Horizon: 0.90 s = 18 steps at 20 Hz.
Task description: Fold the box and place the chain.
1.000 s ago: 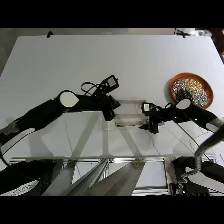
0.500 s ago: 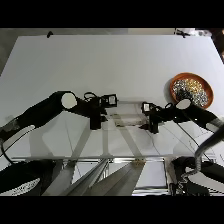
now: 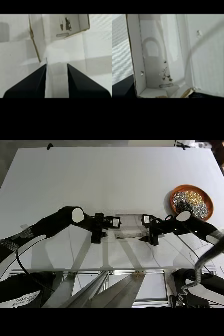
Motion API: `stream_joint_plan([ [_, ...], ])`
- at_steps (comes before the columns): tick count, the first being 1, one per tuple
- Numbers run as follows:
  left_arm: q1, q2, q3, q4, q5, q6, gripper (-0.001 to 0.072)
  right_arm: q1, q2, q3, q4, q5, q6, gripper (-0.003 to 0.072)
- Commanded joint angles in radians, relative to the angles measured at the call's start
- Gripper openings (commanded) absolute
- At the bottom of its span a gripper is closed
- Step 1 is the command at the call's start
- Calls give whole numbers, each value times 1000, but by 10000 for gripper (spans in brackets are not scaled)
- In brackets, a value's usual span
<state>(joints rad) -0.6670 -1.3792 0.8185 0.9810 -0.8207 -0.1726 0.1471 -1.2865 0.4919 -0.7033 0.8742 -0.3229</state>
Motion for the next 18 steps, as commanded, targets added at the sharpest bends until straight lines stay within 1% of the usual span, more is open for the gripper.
stream_joint_plan([
  [1,-16,-4,0,-6,8,38,290,0,0,0,0,0,1,414],
  [3,-27,-6,0,-28,10,39,288,0,0,0,0,0,1,414],
  [5,-41,-13,0,-54,14,46,272,0,0,0,0,1,1,414],
  [8,-58,-25,0,-53,44,45,272,0,0,0,0,0,1,414],
  [12,-60,-26,0,-63,39,45,270,0,0,0,0,0,1,414],
  [13,-64,-26,0,-71,46,45,250,0,0,0,0,0,1,414],
  [14,-70,-26,0,-73,61,45,196,0,0,0,0,0,1,414],
  [17,-86,-29,0,-80,140,45,189,0,0,0,0,0,1,414],
  [18,-92,-29,0,-85,152,45,140,0,0,0,0,0,1,414],
])
